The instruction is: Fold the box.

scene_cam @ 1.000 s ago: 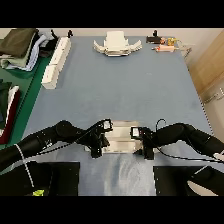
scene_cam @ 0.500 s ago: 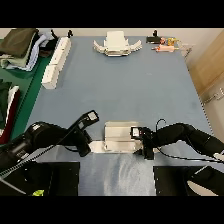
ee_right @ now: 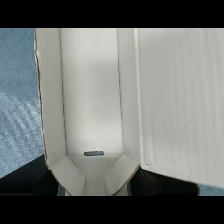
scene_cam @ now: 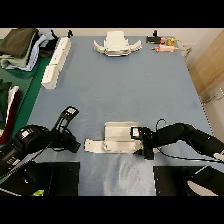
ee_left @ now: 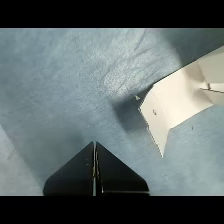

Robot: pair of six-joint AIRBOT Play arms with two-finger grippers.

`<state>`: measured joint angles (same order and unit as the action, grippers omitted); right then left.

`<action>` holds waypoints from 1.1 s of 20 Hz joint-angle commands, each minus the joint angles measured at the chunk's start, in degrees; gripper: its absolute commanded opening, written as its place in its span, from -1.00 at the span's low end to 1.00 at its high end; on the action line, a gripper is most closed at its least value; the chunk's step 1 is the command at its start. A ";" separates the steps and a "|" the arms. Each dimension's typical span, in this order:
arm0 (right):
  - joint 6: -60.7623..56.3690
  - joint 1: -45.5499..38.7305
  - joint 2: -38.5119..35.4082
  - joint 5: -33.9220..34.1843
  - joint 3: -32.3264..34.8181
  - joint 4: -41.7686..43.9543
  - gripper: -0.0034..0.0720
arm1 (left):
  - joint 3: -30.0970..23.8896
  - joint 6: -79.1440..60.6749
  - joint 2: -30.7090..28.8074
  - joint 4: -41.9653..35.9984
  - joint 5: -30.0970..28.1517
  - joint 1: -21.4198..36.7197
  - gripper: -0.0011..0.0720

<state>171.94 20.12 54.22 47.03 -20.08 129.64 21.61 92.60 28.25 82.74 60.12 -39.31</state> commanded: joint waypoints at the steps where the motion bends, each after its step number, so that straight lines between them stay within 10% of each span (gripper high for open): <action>1: -0.02 -0.02 -0.02 -0.02 0.02 0.02 0.42 | -1.01 -1.27 4.85 -7.78 -3.34 0.94 -0.86; 9: -0.02 -0.02 -0.02 -0.02 0.02 0.02 0.42 | -0.96 -15.72 18.14 -28.35 -10.67 0.94 -0.93; 22: -0.02 -0.02 -0.02 -0.02 0.02 0.02 0.42 | 0.85 -18.27 13.49 -31.52 -8.90 1.11 -0.93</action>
<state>171.94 20.12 54.22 47.03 -20.08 129.67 22.22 74.61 42.72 51.59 51.35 -38.33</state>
